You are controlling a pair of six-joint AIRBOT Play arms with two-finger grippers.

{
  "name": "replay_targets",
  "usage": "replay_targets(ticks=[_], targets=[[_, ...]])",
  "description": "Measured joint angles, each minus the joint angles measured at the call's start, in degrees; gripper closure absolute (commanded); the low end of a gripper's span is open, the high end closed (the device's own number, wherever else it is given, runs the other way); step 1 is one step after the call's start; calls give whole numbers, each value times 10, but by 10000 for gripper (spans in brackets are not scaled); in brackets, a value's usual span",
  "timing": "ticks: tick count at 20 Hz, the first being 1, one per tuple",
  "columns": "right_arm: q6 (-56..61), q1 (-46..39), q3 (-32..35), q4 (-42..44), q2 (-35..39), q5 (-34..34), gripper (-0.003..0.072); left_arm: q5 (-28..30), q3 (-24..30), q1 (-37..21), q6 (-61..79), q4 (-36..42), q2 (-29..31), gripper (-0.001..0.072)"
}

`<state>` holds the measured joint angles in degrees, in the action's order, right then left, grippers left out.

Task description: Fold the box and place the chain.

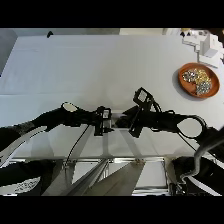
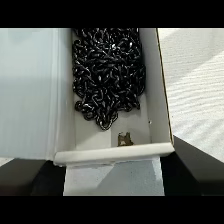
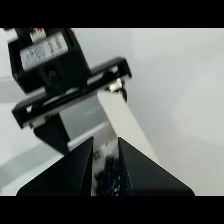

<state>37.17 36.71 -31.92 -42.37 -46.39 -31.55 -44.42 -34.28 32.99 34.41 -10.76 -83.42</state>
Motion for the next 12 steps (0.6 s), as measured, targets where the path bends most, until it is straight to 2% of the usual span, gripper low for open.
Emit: replay_targets(ticks=[3, 5, 8, 12], targets=[[-19, -19, -37, -7, -4, 6, 539, 0, 0, 0, 0, 0, 0, 644], [-25, -42, -52, -16, -12, 6, 643, 0, 0, 0, 0, 0, 0, 644], [-28, -76, -63, -25, -43, -7, 646, 0, 0, 0, 0, 0, 0, 644], [-31, -94, -67, -50, -104, -70, 646, 0, 0, 0, 0, 0, 0, 644]])
